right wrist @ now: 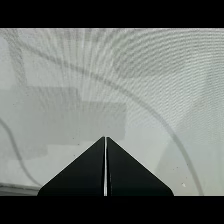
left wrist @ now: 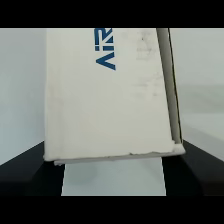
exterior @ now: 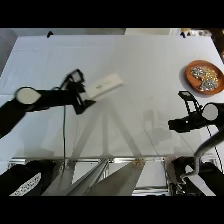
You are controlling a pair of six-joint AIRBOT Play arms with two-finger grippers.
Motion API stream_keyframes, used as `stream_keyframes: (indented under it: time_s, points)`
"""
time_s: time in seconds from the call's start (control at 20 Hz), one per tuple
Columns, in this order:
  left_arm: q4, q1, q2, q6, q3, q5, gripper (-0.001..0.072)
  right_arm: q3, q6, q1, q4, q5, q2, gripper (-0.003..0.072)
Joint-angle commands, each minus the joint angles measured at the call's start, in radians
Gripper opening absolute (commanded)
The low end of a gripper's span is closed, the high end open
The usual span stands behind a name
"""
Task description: Fold the box and place the chain.
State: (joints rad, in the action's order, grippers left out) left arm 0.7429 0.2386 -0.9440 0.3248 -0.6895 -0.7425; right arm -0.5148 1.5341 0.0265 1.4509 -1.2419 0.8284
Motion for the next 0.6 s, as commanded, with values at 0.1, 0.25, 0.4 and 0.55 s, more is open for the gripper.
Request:
stream_keyframes:
  time_s: [0.1,0.25,0.4,0.55]
  points:
    - [0.452,-0.336,0.273,0.582,-0.001,-0.022,0.0004,0.0,0.0,-0.001,0.0,0.0,0.001,0.0017]
    - [0.613,-0.462,0.277,0.766,0.0,-0.066,0.0004,0.0,0.0,-0.001,0.0,0.0,0.001,0.0017]
    - [0.673,-0.532,0.222,0.879,0.012,-0.094,0.0004,0.0,0.0,-0.001,0.0,0.0,0.001,0.0017]
    - [0.673,-0.578,0.135,0.914,0.027,-0.145,0.0004,0.0,0.0,-0.001,0.0,0.0,0.001,0.0017]
